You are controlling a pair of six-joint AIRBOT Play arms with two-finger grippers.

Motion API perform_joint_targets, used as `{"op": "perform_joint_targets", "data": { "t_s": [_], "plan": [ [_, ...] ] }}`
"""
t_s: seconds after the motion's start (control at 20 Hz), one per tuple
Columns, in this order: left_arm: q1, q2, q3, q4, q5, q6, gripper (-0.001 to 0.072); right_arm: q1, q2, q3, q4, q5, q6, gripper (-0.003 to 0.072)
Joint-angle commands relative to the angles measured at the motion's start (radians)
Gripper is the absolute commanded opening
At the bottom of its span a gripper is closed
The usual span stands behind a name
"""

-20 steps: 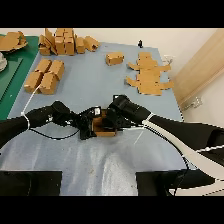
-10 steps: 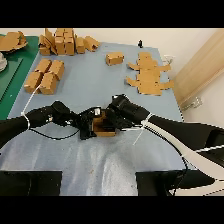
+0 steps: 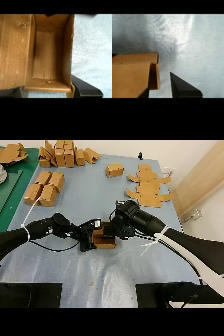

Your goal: Fold the box.

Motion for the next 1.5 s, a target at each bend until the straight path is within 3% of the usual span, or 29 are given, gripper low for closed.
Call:
{"op": "perform_joint_targets", "data": {
  "t_s": [0.0, 0.05, 0.15, 0.25, 0.3, 0.4, 0.5, 0.6, 0.65, 0.75, 0.8, 1.05, 1.25, 1.45],
  "plan": [
    [0.0, -0.001, 0.0, 0.0, 0.0, 0.001, 0.0445, -0.019, 0.068, 0.002, 0.023, -0.009, 0.015, 0.0392],
    [0.0, -0.001, 0.0, 0.0, 0.0, 0.001, 0.0445, -0.023, 0.079, 0.002, 0.026, -0.006, 0.015, 0.0392],
    [0.0, -0.001, 0.0, 0.0, 0.0, 0.0, 0.0445, -0.023, 0.107, 0.002, 0.03, 0.004, 0.015, 0.03],
    [0.0, -0.001, 0.0, 0.0, 0.0, 0.0, 0.0445, -0.023, 0.14, 0.002, 0.021, -0.047, 0.014, 0.0031],
    [0.0, -0.001, 0.0, 0.0, 0.0, 0.0, 0.0445, -0.033, 0.156, 0.002, 0.001, -0.105, 0.01, 0.0001],
    [0.0, -0.001, 0.0, 0.0, 0.0, 0.0, 0.0445, -0.099, 0.185, -0.011, 0.006, -0.165, -0.054, 0.0001],
    [0.0, -0.001, 0.0, 0.0, 0.0, 0.001, 0.0445, -0.221, 0.189, -0.03, 0.1, -0.061, -0.184, 0.0],
    [0.0, -0.001, 0.0, 0.0, 0.0, 0.001, 0.0445, -0.389, 0.145, -0.05, 0.402, 0.155, -0.418, 0.0],
    [0.0, -0.001, 0.0, 0.0, 0.001, 0.001, 0.0445, -0.468, 0.097, -0.051, 0.626, 0.235, -0.595, 0.0001],
    [0.0, -0.001, 0.0, 0.0, 0.001, 0.001, 0.0445, -0.565, -0.023, -0.045, 0.98, 0.261, -0.92, 0.0],
    [0.0, -0.001, 0.0, 0.0, 0.001, 0.001, 0.0445, -0.584, -0.088, -0.034, 1.062, 0.227, -1.041, 0.0001],
    [0.0, -0.001, 0.0, 0.0, 0.002, 0.001, 0.0445, -0.554, -0.229, -0.008, 1.125, 0.151, -1.408, 0.0],
    [0.0, -0.001, 0.0, 0.0, 0.002, 0.001, 0.0445, -0.502, -0.181, -0.013, 1.118, 0.017, -1.606, 0.0],
    [0.0, -0.001, 0.0, 0.0, 0.002, 0.001, 0.0445, -0.471, -0.056, -0.094, 1.121, 0.054, -1.768, 0.0]
  ]
}}
